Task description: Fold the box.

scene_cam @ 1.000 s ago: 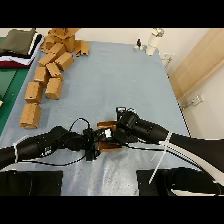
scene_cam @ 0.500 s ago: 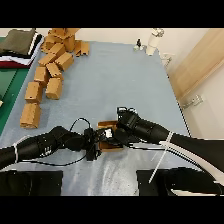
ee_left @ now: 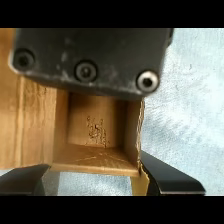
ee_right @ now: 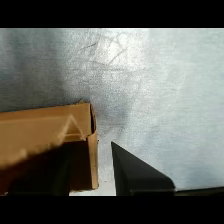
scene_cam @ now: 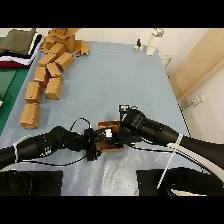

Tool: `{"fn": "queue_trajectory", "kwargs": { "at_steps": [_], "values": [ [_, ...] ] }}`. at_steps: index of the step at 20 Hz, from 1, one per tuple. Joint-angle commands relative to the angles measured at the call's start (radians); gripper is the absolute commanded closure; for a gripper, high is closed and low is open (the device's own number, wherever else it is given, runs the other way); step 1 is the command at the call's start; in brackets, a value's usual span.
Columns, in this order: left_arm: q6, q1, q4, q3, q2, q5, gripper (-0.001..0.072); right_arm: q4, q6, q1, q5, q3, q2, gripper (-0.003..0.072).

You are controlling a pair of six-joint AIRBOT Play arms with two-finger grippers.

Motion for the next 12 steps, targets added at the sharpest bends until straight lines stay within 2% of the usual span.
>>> {"fn": "queue_trajectory", "kwargs": {
  "at_steps": [1,5,10,12],
  "values": [
    [0.0,0.0,0.001,0.0,-0.001,0.001,0.0242,0.003,0.002,0.001,-0.002,0.001,0.018,0.0302],
    [0.0,0.0,0.001,0.0,-0.001,0.001,0.0242,0.002,0.005,0.0,-0.004,0.001,0.083,0.0303],
    [0.0,0.0,0.001,0.0,-0.001,0.001,0.0242,-0.062,0.037,-0.001,-0.109,0.001,0.169,0.033],
    [0.0,0.0,0.0,0.0,-0.001,0.002,0.0242,-0.097,0.042,-0.004,-0.116,0.001,0.206,0.0335]
  ]
}}
